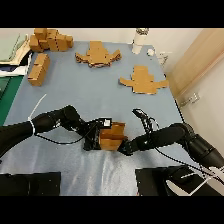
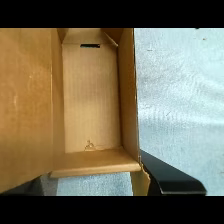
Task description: Fold the box.
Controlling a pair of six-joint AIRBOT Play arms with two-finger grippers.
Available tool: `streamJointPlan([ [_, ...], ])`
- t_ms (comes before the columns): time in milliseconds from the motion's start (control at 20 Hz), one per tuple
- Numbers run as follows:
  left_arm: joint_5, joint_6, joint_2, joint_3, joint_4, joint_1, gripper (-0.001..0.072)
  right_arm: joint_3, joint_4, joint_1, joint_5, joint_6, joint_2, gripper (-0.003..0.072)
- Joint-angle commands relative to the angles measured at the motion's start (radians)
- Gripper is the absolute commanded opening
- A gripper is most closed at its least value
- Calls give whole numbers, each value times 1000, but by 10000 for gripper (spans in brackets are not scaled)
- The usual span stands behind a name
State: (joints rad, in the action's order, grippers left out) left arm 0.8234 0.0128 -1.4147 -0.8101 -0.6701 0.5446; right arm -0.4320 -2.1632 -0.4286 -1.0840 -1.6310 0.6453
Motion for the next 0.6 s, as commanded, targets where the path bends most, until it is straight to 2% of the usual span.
streamJointPlan([
  [0, -30, -19, 7, 3, 5, -1, 420, -1, -6, -4, 22, -2, -3, 709],
  [300, -104, -56, 68, 44, 1, 0, 420, -27, 9, -15, 32, -38, -77, 709],
  [550, -143, -41, 73, 79, 31, 38, 420, -30, 47, -14, 56, -38, -103, 709],
])
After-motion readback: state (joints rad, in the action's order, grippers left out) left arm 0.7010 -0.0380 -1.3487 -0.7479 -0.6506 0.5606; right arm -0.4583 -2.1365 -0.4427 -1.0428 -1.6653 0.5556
